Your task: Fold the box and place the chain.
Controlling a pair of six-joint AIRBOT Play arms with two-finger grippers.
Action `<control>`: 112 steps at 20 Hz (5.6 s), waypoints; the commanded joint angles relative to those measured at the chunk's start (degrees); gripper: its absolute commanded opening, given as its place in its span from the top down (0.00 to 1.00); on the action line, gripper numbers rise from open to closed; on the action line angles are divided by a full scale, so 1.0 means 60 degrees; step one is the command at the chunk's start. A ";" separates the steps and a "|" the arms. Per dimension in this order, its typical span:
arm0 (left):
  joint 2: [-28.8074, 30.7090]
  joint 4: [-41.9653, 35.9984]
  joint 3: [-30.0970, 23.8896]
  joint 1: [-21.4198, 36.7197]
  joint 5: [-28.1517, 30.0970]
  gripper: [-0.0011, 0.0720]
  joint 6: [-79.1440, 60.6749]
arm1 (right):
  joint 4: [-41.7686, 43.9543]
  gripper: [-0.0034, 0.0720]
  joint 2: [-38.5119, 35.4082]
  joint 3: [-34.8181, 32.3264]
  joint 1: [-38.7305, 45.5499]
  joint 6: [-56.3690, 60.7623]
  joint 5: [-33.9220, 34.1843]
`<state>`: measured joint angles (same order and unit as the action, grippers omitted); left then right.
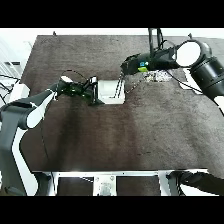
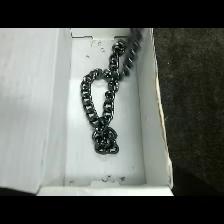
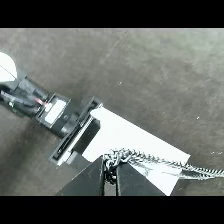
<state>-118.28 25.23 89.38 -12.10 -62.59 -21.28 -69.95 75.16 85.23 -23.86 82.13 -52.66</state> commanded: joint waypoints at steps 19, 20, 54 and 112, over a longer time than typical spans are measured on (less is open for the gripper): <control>0.0000 0.0000 0.0004 0.0000 0.0004 0.60 0.0000 | 0.1005 0.63 0.2623 -0.2237 -0.0973 0.0291 0.3923; 0.0000 0.0004 0.0004 0.0000 0.0004 0.60 0.0000 | 0.0871 0.40 0.2623 -0.2237 -0.0907 0.0273 0.3920; 0.0000 0.0000 0.0004 0.0000 0.0007 0.60 0.0000 | -0.0015 0.95 0.5635 -0.0193 0.3100 0.1705 0.5078; 0.0000 0.0004 0.0004 0.0000 0.0004 0.60 0.0000 | -0.0204 0.88 0.1701 -0.3570 -0.0718 0.0200 0.4364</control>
<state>-118.28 25.23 89.38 -12.10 -62.57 -21.28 -71.00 83.72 65.84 -28.62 83.44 -29.02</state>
